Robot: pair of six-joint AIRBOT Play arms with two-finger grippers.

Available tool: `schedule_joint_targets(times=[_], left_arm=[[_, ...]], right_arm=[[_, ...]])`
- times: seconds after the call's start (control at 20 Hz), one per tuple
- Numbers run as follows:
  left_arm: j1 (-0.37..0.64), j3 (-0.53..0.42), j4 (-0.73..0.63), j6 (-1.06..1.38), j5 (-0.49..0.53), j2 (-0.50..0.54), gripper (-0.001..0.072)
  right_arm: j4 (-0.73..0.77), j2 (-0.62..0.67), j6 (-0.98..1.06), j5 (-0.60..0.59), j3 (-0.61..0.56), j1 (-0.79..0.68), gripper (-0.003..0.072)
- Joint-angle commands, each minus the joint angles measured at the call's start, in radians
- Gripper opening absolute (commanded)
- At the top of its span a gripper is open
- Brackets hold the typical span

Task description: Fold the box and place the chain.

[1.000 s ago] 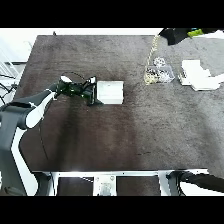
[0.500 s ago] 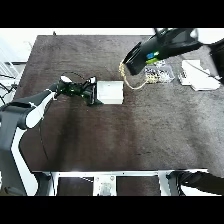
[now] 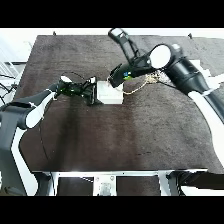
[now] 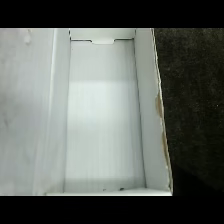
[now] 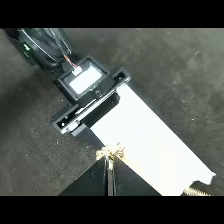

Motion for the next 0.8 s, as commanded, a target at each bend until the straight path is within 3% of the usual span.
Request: schedule_joint_targets(times=[0.0,0.15,0.3,0.35,0.45,0.75], left_arm=[[0.0,0.0,0.0,0.0,0.0,-0.001,0.0464],[0.0,0.0,0.0,0.0,0.0,-0.001,0.0464],[0.0,0.0,0.0,0.0,0.0,-0.001,0.0464],[0.0,0.0,0.0,0.0,0.0,-0.001,0.0464],[0.0,0.0,0.0,0.0,0.0,-0.001,0.0464],[0.0,0.0,0.0,0.0,0.0,-0.001,0.0465]], right_arm=[[0.016,-0.103,0.0,-0.121,-0.043,0.001,0.0008],[0.016,-0.222,-0.002,-0.22,-0.091,-0.012,0.0009],[0.016,-0.295,0.002,-0.229,-0.095,-0.018,0.001],[0.016,-0.298,0.002,-0.227,-0.095,-0.018,0.0042],[0.015,-0.272,0.001,-0.205,-0.092,-0.024,0.0369],[-0.098,-0.055,0.018,-0.127,-0.122,-0.19,0.0368]])
